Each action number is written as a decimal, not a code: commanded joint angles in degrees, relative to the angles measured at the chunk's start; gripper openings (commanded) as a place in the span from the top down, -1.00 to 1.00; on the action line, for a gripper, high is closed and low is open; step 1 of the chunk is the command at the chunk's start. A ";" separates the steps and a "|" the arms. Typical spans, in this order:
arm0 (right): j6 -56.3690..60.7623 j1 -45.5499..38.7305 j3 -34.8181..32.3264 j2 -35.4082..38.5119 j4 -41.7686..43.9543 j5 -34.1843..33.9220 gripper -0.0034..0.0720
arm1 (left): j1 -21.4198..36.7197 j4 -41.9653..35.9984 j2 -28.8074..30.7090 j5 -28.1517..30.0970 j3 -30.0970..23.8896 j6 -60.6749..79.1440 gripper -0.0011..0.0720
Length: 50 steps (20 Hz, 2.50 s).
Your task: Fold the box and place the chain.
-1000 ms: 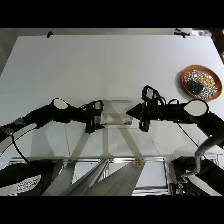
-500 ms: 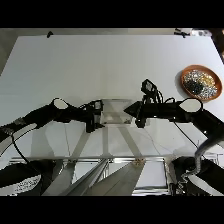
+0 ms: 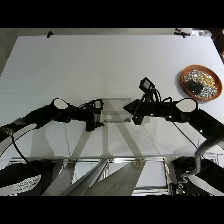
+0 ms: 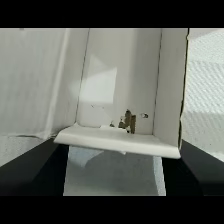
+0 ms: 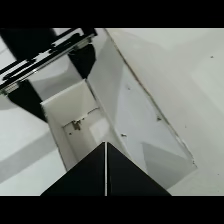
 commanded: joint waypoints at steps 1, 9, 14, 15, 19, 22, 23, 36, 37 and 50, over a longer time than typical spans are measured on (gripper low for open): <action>2.71 1.57 0.07 -4.07 6.32 -10.25 0.88 | 0.00 0.13 -0.02 0.13 -0.02 -0.02 0.28; 16.90 1.51 0.09 -11.69 4.15 -15.91 0.88 | 0.00 0.13 -0.02 0.11 -0.02 -0.02 0.28; 17.97 1.49 2.10 -11.41 2.60 -12.96 0.88 | 0.00 0.13 -0.02 0.11 -0.02 -0.02 0.28; 17.99 1.49 3.61 -10.91 2.58 -12.66 0.88 | 0.00 0.11 -0.02 0.11 -0.02 -0.02 0.28; 18.03 1.49 9.66 -6.64 -3.32 -6.99 0.88 | 0.00 0.13 -0.02 0.11 -0.02 -0.02 0.28; 22.21 1.49 11.74 -1.81 -21.20 5.60 0.88 | 0.00 0.13 -0.02 -0.09 -0.02 -0.02 0.28; 23.39 1.49 11.74 0.02 -28.48 10.40 0.89 | 0.00 0.11 -0.02 -0.07 -0.02 -0.02 0.28; 11.34 1.73 10.82 -6.32 -55.17 17.16 0.20 | 0.00 0.13 -0.02 -0.07 -0.02 -0.02 0.28; 11.34 2.12 10.82 -8.17 -54.97 15.39 0.21 | 0.00 0.13 -0.02 -0.07 -0.02 -0.02 0.28; 9.66 5.75 10.82 -14.01 -45.77 4.44 0.63 | 0.00 0.13 -0.02 -0.07 -0.02 -0.02 0.28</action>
